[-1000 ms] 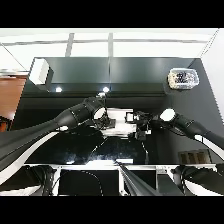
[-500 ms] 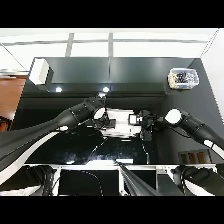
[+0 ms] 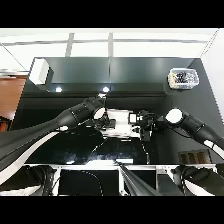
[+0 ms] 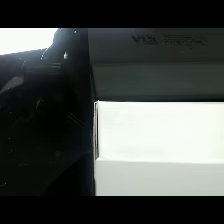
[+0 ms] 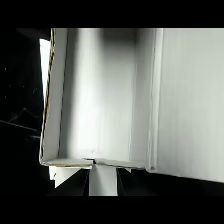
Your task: Fold the box and place the chain.
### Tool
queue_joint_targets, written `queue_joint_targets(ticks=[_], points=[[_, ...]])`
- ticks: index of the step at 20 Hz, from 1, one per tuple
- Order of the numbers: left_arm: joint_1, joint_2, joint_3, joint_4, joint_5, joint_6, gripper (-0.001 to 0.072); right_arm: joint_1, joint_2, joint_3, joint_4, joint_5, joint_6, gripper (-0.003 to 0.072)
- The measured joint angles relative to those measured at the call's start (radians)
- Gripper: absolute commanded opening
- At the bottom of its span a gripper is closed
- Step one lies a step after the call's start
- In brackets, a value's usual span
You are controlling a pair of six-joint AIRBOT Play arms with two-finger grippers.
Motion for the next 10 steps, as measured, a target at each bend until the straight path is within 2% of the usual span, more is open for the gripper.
queue_joint_targets(ticks=[6,10], points=[[0.000,0.000,0.000,-0.004,-0.001,-0.003,0.0022,0.015,-0.038,0.000,0.126,-0.002,0.006,0.0191],[0.000,0.000,0.000,-0.005,-0.001,-0.002,0.0022,0.022,-0.066,0.000,0.158,-0.014,0.008,0.0190]])
